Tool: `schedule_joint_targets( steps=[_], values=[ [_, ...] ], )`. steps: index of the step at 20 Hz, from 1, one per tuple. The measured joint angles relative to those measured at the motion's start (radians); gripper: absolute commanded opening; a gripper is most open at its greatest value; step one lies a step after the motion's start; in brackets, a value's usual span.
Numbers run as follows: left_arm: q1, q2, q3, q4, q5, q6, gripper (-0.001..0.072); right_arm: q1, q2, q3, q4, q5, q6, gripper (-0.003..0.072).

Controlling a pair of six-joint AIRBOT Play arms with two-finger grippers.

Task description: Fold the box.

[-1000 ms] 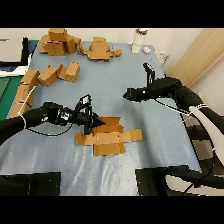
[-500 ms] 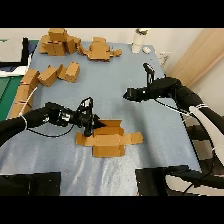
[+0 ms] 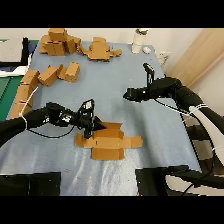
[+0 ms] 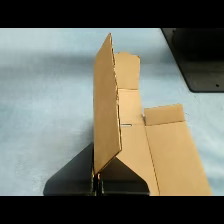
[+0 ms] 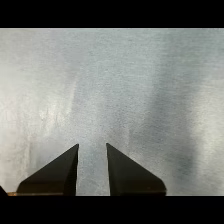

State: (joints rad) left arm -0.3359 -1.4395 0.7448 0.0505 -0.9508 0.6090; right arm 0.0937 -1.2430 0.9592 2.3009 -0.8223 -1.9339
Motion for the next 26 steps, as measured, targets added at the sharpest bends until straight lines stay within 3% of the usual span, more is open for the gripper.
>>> schedule_joint_targets(
  steps=[6, 15, 26],
  values=[
    [-0.016, 0.005, 0.000, 0.019, 0.008, -0.058, 0.0013, 0.000, 0.000, 0.000, -0.001, -0.001, -0.003, 0.0262],
    [-0.014, 0.005, -0.001, -0.240, 0.082, 0.099, 0.0013, 0.000, 0.000, 0.000, -0.001, -0.001, -0.014, 0.0262],
    [-0.014, -0.017, -0.004, -0.194, 0.080, 0.138, 0.0013, 0.000, 0.000, 0.000, 0.000, 0.013, -0.021, 0.0262]
  ],
)
